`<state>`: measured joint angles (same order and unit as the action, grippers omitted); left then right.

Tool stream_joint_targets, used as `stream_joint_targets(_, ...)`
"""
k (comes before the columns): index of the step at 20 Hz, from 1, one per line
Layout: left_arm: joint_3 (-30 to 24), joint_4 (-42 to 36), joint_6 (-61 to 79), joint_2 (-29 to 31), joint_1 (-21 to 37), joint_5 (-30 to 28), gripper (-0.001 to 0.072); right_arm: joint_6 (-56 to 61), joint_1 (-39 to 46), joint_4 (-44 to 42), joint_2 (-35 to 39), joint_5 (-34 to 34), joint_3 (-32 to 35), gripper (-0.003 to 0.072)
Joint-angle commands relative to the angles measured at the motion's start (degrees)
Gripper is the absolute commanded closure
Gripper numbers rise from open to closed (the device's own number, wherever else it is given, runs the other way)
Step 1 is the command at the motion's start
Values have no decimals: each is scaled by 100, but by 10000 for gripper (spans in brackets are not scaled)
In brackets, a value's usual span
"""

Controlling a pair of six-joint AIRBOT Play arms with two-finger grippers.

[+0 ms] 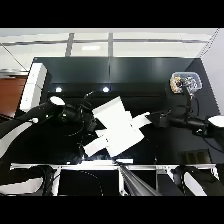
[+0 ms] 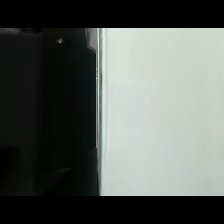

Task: Fold the box and place the chain.

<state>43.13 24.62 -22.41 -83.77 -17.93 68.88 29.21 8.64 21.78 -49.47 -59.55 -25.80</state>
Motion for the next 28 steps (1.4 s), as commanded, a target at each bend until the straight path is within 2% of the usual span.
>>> stream_joint_targets(1,485,798,-26,85,-136,341,689,-118,304,2004,4,-476,-944,23)
stream_joint_targets(3,540,1097,155,404,-507,-227,689,-365,302,2465,4,-542,-1226,23)
stream_joint_targets(5,540,1327,605,782,-951,-809,688,-846,286,2455,2,-573,-1222,23)
stream_joint_targets(7,540,1215,1106,929,-1163,-1163,686,-1043,76,2367,-11,-229,-1207,24)
stream_joint_targets(11,570,1930,1152,518,-1349,-1222,684,-1617,-531,2330,-101,223,-1178,23)
stream_joint_targets(15,570,2076,1202,131,-1351,-1703,686,-1692,-846,2347,-195,227,-1058,23)
stream_joint_targets(17,570,2074,1200,118,-1351,-1902,685,-1685,-935,2258,-195,127,-855,23)
stream_joint_targets(21,570,2079,1349,116,-1346,-1891,685,-1788,-1163,2288,-195,24,-345,24)
stream_joint_targets(28,570,2079,1346,116,-1340,-1893,684,-2201,-1982,2715,-195,260,199,24)
